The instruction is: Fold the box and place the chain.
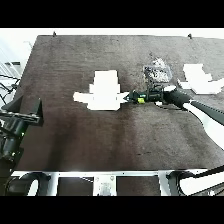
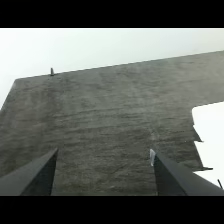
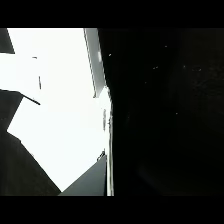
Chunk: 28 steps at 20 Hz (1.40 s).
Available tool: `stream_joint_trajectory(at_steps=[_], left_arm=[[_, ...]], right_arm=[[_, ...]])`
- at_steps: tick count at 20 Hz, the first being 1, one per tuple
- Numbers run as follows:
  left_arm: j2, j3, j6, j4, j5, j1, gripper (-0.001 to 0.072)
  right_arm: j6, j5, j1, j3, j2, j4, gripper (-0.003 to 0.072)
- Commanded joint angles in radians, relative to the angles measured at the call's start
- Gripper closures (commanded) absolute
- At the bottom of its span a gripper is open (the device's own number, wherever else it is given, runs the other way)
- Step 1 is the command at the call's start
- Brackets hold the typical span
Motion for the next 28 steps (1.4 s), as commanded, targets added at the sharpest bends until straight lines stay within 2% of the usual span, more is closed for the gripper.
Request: stream_joint_trajectory(at_steps=[1,3,5,9,12,15,17,19,22,24,26,28], left_arm=[[-0.022,0.031,-0.005,0.003,-0.045,0.000,0.0060],[-0.102,0.085,-0.031,0.004,-0.051,0.000,0.0061],[-0.250,0.165,-0.064,0.004,-0.088,0.000,0.0061],[-0.632,0.392,-0.175,0.054,-0.306,0.000,0.0060],[-0.901,0.614,-0.445,0.304,-0.510,0.000,0.0060],[-1.162,0.889,-0.731,0.607,-0.775,0.000,0.0059],[-1.322,1.082,-0.858,0.721,-0.946,0.000,0.0059],[-1.472,1.280,-0.959,0.776,-1.097,0.000,0.0059],[-1.659,1.530,-1.058,0.783,-1.227,0.000,0.0059],[-1.757,1.654,-1.105,0.781,-1.290,-0.001,0.0059],[-1.834,1.742,-1.125,0.777,-1.333,-0.005,0.0059],[-1.882,1.790,-1.126,0.774,-1.328,-0.019,0.0059]], right_arm=[[0.002,-0.002,0.001,0.002,0.000,-0.011,0.0677],[0.003,-0.001,0.001,0.002,-0.002,-0.026,0.0677],[0.003,-0.002,0.001,0.002,-0.002,-0.029,0.0677],[0.003,-0.002,0.001,0.002,-0.002,-0.033,0.0677],[-0.003,-0.002,0.001,0.002,-0.002,-0.064,0.0677],[-0.002,-0.003,0.001,0.002,-0.002,-0.101,0.0676],[-0.002,-0.003,0.001,0.002,-0.002,-0.101,0.0676],[-0.021,-0.003,0.001,0.002,-0.002,-0.101,0.0676],[-0.021,-0.003,0.001,0.002,-0.002,-0.101,0.0675],[-0.020,-0.003,0.002,0.002,-0.002,-0.100,0.0676],[-0.020,-0.003,0.002,0.002,-0.003,-0.100,0.0676],[-0.020,-0.003,0.003,0.002,-0.003,-0.100,0.0675]])
